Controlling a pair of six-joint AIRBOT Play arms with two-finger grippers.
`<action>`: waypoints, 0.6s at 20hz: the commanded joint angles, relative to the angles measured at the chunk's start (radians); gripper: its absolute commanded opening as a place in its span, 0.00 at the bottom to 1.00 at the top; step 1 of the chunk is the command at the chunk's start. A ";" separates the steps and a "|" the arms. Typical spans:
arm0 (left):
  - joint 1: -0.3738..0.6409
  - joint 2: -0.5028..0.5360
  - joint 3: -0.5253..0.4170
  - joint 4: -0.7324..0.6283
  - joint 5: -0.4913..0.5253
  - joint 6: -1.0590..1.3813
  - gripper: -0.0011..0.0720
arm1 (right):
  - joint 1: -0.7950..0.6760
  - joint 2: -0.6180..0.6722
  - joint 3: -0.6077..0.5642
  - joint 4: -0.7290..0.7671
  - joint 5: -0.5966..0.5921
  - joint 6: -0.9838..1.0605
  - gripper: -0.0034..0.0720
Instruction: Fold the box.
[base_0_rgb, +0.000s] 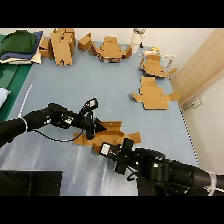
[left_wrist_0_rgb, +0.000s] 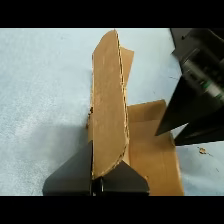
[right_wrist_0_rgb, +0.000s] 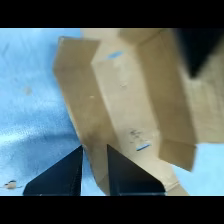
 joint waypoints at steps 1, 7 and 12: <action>0.000 0.000 0.001 0.003 -0.003 0.000 0.03 | -0.013 0.151 -0.018 0.009 0.009 -0.026 0.37; 0.000 0.000 0.001 0.003 0.000 0.001 0.03 | -0.019 0.156 -0.101 0.055 -0.016 -0.026 0.37; 0.000 0.000 0.001 0.003 0.001 0.001 0.03 | 0.039 0.196 -0.100 0.160 -0.056 -0.118 0.47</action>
